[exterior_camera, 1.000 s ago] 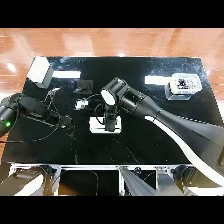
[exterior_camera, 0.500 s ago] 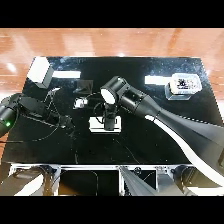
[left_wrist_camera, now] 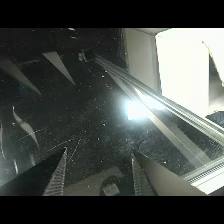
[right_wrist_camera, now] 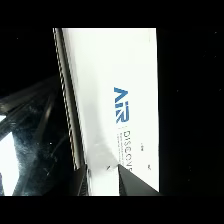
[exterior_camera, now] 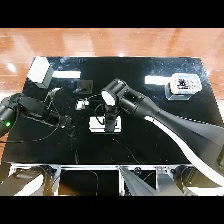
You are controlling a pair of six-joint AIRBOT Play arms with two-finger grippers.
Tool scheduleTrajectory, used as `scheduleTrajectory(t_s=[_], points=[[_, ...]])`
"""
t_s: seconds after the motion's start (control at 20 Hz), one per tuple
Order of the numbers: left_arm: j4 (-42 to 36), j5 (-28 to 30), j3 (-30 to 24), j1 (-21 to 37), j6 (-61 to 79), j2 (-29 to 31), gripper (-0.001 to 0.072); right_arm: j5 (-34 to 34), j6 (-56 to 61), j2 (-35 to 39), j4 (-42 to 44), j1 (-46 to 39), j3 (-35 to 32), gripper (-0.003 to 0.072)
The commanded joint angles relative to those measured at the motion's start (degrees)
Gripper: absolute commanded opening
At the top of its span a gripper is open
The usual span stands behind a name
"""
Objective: Fold the box and place the chain.
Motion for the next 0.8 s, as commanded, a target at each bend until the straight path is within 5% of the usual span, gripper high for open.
scheduleTrajectory(t_s=[0.0,0.1,0.2,0.75], points=[[0.02,0.0,-0.02,-0.04,0.02,-0.02,0.0511,-0.52,0.15,-0.04,0.13,-0.04,-0.13,0.0238],[0.02,0.0,-0.02,-0.04,0.02,-0.02,0.0511,0.39,0.15,-0.04,1.68,-0.02,-0.13,0.0241],[0.02,0.0,-0.02,-0.04,0.0,-0.02,0.0511,1.2,0.15,-0.04,4.04,-0.02,-0.15,0.0341],[0.02,0.02,-0.02,-0.04,0.0,-0.02,0.0511,1.46,1.25,-1.81,5.05,-0.04,-0.15,0.0339]])
